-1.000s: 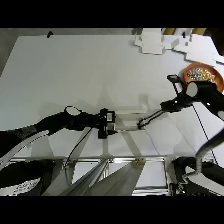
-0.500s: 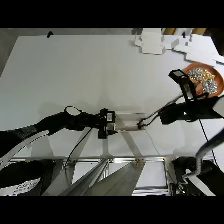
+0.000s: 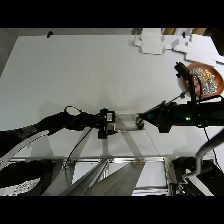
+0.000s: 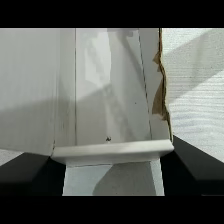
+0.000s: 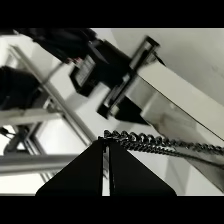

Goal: Fold the box and place the chain.

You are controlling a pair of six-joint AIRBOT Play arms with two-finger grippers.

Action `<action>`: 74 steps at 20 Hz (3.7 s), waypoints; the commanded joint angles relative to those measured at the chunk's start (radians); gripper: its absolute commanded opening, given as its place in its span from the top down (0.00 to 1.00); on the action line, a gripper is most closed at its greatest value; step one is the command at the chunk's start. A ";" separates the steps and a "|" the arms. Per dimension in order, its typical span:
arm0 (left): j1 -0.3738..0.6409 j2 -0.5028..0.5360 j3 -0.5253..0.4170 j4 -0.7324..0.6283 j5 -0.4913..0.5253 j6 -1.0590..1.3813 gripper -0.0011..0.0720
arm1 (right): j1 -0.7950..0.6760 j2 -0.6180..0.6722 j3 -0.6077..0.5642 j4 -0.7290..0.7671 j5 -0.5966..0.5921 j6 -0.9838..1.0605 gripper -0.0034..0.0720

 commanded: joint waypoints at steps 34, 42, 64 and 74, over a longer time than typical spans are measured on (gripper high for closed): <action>0.000 0.000 0.000 0.000 0.000 0.000 0.70 | -0.164 -0.549 0.009 -0.732 -0.175 0.096 0.60; 0.000 0.000 0.000 0.000 0.000 0.000 0.70 | -0.101 -0.639 0.009 -0.749 -0.219 0.086 0.62; 0.000 0.000 0.000 0.000 0.000 0.000 0.70 | -0.101 -0.186 -0.019 -0.616 -0.017 0.076 0.94; 0.000 0.000 0.000 0.000 0.000 0.000 0.70 | -0.101 0.166 -0.019 -0.155 0.082 -0.073 0.94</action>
